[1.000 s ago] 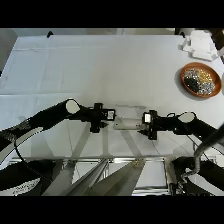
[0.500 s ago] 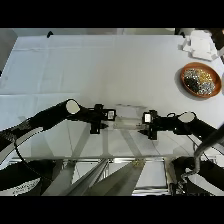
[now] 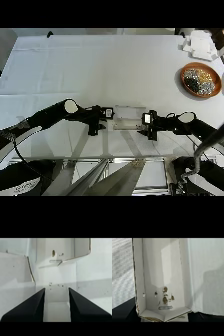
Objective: Fold the box and place the chain.
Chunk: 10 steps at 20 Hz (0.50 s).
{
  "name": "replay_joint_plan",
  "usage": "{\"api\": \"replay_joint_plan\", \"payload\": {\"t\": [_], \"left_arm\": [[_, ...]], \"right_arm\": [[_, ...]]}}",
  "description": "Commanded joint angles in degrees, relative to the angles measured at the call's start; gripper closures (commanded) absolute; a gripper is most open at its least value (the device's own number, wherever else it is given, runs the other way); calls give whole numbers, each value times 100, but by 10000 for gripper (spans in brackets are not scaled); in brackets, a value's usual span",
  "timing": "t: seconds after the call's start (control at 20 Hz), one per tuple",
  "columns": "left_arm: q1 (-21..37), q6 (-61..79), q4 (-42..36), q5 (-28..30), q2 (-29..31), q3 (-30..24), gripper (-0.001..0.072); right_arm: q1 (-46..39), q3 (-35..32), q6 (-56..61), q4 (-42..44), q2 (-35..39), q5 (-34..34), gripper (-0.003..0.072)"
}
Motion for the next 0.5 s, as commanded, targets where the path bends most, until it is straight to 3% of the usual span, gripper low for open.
{"api": "replay_joint_plan", "payload": {"t": [0.0,0.45], "left_arm": [[85,-13,-13,103,0,-35,393],[-247,1182,-656,686,-2,-33,373]], "right_arm": [[2,4,13,7,4,-13,273],[2,4,13,7,4,-13,273]]}}
